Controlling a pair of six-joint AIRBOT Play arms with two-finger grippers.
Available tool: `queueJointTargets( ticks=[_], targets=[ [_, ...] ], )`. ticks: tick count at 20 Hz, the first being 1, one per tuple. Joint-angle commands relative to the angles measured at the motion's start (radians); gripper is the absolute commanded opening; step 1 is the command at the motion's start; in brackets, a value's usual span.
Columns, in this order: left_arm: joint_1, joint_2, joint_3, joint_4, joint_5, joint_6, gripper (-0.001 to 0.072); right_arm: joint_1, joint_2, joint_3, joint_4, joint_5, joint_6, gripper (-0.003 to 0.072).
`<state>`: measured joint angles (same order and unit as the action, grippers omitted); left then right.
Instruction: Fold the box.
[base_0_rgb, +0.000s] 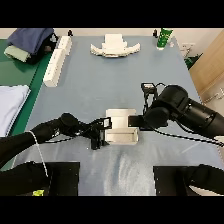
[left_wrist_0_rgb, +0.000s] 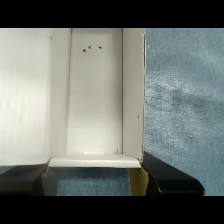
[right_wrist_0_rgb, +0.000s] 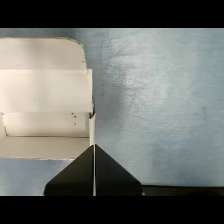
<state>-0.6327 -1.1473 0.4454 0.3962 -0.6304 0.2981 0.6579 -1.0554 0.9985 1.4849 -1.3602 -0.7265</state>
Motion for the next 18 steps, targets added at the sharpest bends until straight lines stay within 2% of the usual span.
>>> queueJointTargets(
  ticks=[1, 4, 8, 11, 13, 18],
  targets=[
    [0.001, 0.0, 0.0, 0.0, 0.0, 0.0, 0.0471, -0.092, 0.003, 0.01, -0.004, -0.071, -0.064, 0.0003],
    [0.001, 0.0, 0.0, 0.0, 0.0, 0.0, 0.0471, -0.303, -0.066, 0.01, 0.089, -0.05, -0.194, 0.0003],
    [0.001, 0.0, 0.0, 0.0, 0.0, 0.0, 0.0471, -0.575, -0.19, 0.01, 0.535, 0.04, -0.522, 0.0002],
    [0.001, 0.0, 0.0, 0.0, 0.0, 0.0, 0.0471, -0.712, -0.315, 0.017, 0.818, 0.069, -0.74, 0.0002],
    [0.001, 0.0, 0.0, 0.0, 0.0, 0.0, 0.0471, -0.754, -0.413, 0.038, 0.932, 0.056, -0.843, 0.0002],
    [0.001, 0.0, 0.0, 0.0, 0.0, 0.0, 0.0471, -0.73, -0.613, 0.142, 1.043, -0.021, -1.012, 0.0002]
  ],
)
